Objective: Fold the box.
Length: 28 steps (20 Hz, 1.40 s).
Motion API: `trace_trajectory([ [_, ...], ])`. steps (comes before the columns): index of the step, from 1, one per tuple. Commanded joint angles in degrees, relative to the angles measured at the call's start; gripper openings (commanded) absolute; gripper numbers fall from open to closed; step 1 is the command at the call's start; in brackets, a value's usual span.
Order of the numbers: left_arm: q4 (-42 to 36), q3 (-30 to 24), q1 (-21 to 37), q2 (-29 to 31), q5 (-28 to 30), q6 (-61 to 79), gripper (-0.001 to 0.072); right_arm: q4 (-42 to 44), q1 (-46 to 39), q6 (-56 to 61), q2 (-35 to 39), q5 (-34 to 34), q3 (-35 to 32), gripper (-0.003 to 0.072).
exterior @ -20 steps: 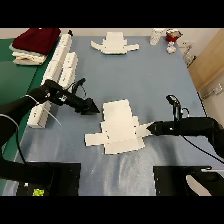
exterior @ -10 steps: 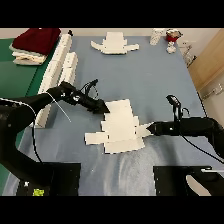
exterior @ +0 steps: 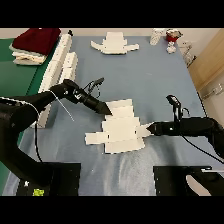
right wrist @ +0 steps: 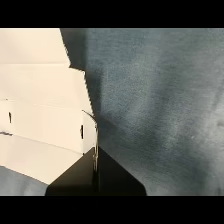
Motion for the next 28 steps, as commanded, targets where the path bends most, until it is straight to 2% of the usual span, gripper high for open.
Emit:
trace_trajectory([
  [1, 0.04, 0.26, -0.26, -0.02, -2.19, 2.80, 0.0214, -0.20, 0.07, 0.04, 0.07, -0.22, -0.02, 0.0004],
  [4, 0.92, 0.26, -0.26, -0.02, -2.43, 2.78, 0.0213, -0.20, 0.07, 0.04, 0.07, -0.20, -0.02, 0.0004],
  [6, 1.51, 0.26, -0.28, -0.02, -2.51, 3.48, 0.0012, -0.20, 0.07, 0.04, 0.07, -0.20, -0.02, 0.0004],
  [14, 2.34, 0.26, -1.79, 0.00, -2.32, 3.80, 0.0012, -0.39, 0.07, 0.02, 0.07, -0.15, -0.02, 0.0005],
  [15, 2.32, 0.26, -1.79, 0.00, -2.32, 3.80, 0.0012, -0.50, 0.07, 0.02, 0.07, -0.07, -0.02, 0.0041],
  [16, 2.29, 0.37, -1.79, 0.00, -2.34, 3.98, 0.0012, -1.29, 0.04, 0.02, 0.07, 0.26, 0.00, 0.0175],
  [17, 2.27, 0.87, -1.79, 0.00, -2.51, 5.38, 0.0010, -2.86, 0.04, 0.04, 0.07, 0.83, 0.04, 0.0254],
  [20, 2.10, 2.78, -1.99, 1.68, -2.91, 9.79, 0.0008, -11.43, -0.11, 0.68, 0.07, 3.28, 0.94, 0.0254],
  [24, 2.82, 2.27, -3.63, 7.41, 2.32, 15.85, 0.0007, -28.72, -0.11, 12.31, 0.07, 4.46, 3.19, 0.0259],
  [26, 3.58, 2.19, -4.52, 9.75, 5.25, 17.42, 0.0005, -32.20, -0.11, 15.67, 0.07, 5.64, 4.15, 0.0468],
  [28, 3.89, 0.52, -4.94, 12.28, 7.93, 20.24, 0.0004, -32.52, -0.11, 17.66, 0.07, 7.23, 5.35, 0.0469],
])
